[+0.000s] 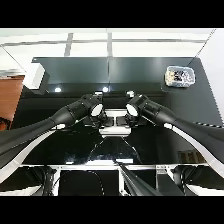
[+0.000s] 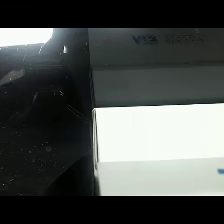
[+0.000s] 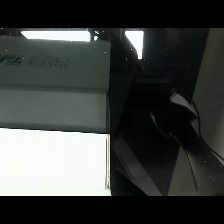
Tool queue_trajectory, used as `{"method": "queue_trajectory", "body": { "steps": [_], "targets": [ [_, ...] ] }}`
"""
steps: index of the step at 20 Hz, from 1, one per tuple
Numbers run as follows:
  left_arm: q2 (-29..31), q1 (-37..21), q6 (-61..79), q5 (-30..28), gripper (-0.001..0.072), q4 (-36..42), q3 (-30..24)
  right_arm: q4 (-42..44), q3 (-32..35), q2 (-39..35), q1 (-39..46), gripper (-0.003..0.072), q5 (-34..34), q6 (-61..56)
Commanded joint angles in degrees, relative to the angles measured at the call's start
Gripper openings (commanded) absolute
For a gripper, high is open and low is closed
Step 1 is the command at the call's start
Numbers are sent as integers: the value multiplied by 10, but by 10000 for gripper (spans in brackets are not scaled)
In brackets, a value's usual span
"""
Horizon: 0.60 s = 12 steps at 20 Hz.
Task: Fold the box and place the chain.
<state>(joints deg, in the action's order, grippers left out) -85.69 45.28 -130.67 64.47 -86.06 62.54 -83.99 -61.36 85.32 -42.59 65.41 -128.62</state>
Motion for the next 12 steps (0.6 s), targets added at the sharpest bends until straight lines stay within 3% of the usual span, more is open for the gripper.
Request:
{"method": "queue_trajectory", "body": {
  "steps": [1,2,3,6,8,10,12],
  "targets": [
    [0,-1,2,1,27,-2,0,-1,-1,2,0,20,10,0],
    [0,-1,2,0,27,-2,0,0,-1,2,0,56,11,0],
    [0,-1,2,0,27,-2,0,0,-1,2,0,257,11,0],
    [0,-1,2,1,27,-2,0,0,-1,2,0,267,15,0],
    [0,-1,2,1,27,-2,0,0,-1,2,0,241,15,0],
    [0,-1,2,1,27,-2,0,5,-1,2,0,18,15,0],
    [0,-1,2,0,27,-2,0,10,-1,2,0,16,14,0]
  ]
}}
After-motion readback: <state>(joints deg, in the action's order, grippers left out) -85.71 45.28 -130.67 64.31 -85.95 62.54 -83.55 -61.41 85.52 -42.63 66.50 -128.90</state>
